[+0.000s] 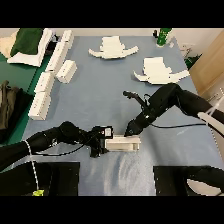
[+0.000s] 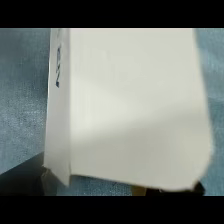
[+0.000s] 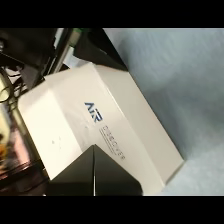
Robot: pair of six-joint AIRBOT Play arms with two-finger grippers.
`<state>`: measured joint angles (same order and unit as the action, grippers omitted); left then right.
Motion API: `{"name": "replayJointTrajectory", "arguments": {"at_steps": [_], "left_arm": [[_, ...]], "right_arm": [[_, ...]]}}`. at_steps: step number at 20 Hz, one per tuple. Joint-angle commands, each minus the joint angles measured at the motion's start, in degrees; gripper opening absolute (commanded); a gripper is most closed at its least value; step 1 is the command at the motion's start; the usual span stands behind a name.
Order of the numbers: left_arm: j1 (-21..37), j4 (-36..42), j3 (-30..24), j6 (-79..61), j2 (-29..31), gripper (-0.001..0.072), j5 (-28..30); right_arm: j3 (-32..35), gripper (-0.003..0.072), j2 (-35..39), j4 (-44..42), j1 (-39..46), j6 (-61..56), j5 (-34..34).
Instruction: Fold the box.
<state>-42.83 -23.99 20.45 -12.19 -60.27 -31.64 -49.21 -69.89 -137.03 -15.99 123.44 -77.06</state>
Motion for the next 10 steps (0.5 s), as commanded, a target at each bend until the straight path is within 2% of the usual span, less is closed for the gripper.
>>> {"name": "replayJointTrajectory", "arguments": {"at_steps": [1, 7, 10], "left_arm": [[0.0, 0.0, 0.0, 0.0, 0.0, 0.0465, 0.0], [0.0, 0.0, 0.0, 0.0, 0.0, 0.0465, 0.0], [0.0, 0.0, 0.0, 0.0, 0.0, 0.0465, 0.0]], "right_arm": [[7.7, 0.0003, 9.5, 1.4, -6.6, 2.6, 17.5], [20.1, 0.0003, 22.9, 4.9, -14.8, 2.5, 37.3], [24.6, 0.0003, 25.9, 5.3, -18.8, 2.6, 42.5]]}}
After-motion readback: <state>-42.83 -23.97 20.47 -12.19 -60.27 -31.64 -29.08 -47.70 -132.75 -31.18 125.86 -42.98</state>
